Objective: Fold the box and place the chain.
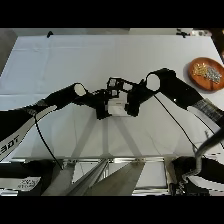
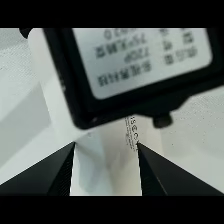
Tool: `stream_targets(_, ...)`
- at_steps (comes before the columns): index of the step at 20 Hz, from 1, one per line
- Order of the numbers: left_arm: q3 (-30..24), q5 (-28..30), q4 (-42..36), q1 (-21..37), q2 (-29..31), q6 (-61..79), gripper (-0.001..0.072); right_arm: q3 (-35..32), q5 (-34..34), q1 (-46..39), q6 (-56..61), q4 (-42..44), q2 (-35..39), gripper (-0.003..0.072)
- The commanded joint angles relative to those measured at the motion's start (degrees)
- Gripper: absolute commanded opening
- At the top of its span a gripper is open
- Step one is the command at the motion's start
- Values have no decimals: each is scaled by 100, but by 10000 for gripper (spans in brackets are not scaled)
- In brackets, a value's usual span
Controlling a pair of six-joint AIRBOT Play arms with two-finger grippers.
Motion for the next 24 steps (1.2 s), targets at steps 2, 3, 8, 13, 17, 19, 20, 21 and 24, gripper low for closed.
stream_targets(2, 0, 2, 2, 4, 0, 4, 212, -13, -243, 31, 122, -214, -52, 396)
stream_targets(3, 0, 0, 2, 4, 0, 4, 212, -13, -341, 31, 247, -262, -52, 381)
stream_targets(8, 0, 2, 2, 4, 0, 4, 212, -28, -396, 31, 295, -356, -52, 316)
stream_targets(13, 0, 0, 2, 4, 0, 4, 212, -153, -520, 33, 332, -334, -52, 291)
stream_targets(17, 0, 0, 2, 4, 0, 4, 212, -393, -549, 31, 352, -332, -52, 291)
stream_targets(19, 0, 0, 2, 4, 0, 4, 212, -463, -551, 33, 352, -321, -52, 291)
stream_targets(20, 0, 0, 2, 4, 0, 4, 212, -496, -533, 33, 352, -289, -52, 292)
stream_targets(21, 0, 2, 2, 4, 0, 4, 212, -525, -527, 33, 354, -256, -52, 292)
stream_targets(24, 0, 0, 2, 4, 0, 4, 212, -549, -702, 33, 568, -262, -50, 291)
